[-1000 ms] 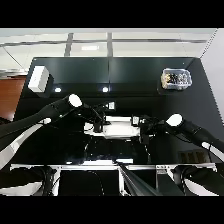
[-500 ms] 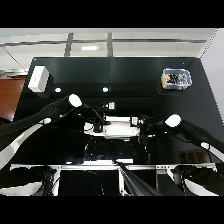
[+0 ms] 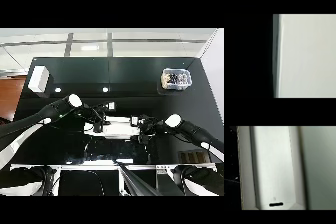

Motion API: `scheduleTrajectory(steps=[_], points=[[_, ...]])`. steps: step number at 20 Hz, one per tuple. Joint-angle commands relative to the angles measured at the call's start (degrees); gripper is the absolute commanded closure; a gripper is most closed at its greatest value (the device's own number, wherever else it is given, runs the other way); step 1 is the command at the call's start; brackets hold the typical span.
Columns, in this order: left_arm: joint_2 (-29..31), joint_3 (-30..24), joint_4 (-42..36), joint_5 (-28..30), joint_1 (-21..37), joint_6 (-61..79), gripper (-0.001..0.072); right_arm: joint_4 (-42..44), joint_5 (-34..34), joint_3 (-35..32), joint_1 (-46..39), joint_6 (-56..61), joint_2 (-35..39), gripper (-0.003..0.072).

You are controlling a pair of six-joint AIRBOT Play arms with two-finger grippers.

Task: Fold the box and place the chain.

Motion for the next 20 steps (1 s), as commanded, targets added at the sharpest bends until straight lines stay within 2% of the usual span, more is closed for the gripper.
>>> scheduleTrajectory(steps=[1, 2, 3, 4, 5, 6, 9, 11, 12, 13, 14, 16, 17, 18, 20], points=[[0.5, 0.0, 0.1, -0.2, 0.1, -0.9, 0.0582, 0.0, 0.1, 0.0, 0.1, 0.0, 0.0, 0.0159], [1.1, 0.0, 0.1, -0.2, 0.3, -1.7, 0.0432, -0.1, 0.1, 0.0, 0.1, 0.0, 0.0, 0.0159], [2.0, 0.0, 0.4, -0.3, 0.5, -2.5, 0.0357, -0.1, 0.3, 0.0, 0.1, 0.0, 0.0, 0.0160], [3.2, 0.0, 1.3, -0.4, 1.0, -4.0, 0.0304, -0.3, 0.5, 0.0, 0.1, -0.1, 0.0, 0.0247], [4.9, 0.0, 3.5, -0.5, 1.6, -7.0, 0.0215, -0.3, 0.5, 0.0, 0.1, -0.2, 0.0, 0.0376], [6.5, 0.0, 5.4, -1.4, 2.5, -10.8, 0.0078, -0.3, 0.5, 0.0, 0.1, -0.2, 0.0, 0.0393], [11.8, 0.0, 14.1, -7.4, 7.0, -26.4, 0.0064, -0.2, 0.5, 0.0, 0.1, -0.2, 0.0, 0.0393], [14.5, 0.0, 18.2, -13.4, 10.6, -34.6, 0.0093, -0.2, 0.5, 0.0, 0.1, -0.2, 0.0, 0.0393], [15.6, 0.0, 18.8, -16.6, 12.7, -38.8, 0.0165, -0.3, 0.5, 0.0, 0.1, -0.2, 0.0, 0.0393], [16.2, 0.0, 18.7, -19.7, 14.4, -42.6, 0.0390, -0.2, 0.5, 0.0, 0.1, -0.2, 0.0, 0.0393], [16.3, -0.1, 17.3, -23.8, 16.1, -44.7, 0.0669, -0.2, 0.4, 0.0, 0.1, -0.2, 0.0, 0.0393], [16.2, -1.8, 8.6, -30.0, 17.8, -44.1, 0.0684, -0.2, 0.4, 0.0, 0.1, -0.1, 0.0, 0.0394], [16.2, -3.5, 3.5, -30.4, 17.8, -43.2, 0.0684, -0.2, 0.4, 0.0, 0.1, -0.1, 0.0, 0.0394], [16.1, -5.5, -1.5, -29.1, 17.2, -43.1, 0.0684, -0.2, 0.4, 0.0, 0.1, -0.1, 0.0, 0.0394], [15.3, -8.1, -6.7, -23.2, 15.0, -43.1, 0.0684, -0.2, 0.4, 0.0, 0.1, -0.1, 0.0, 0.0394]])
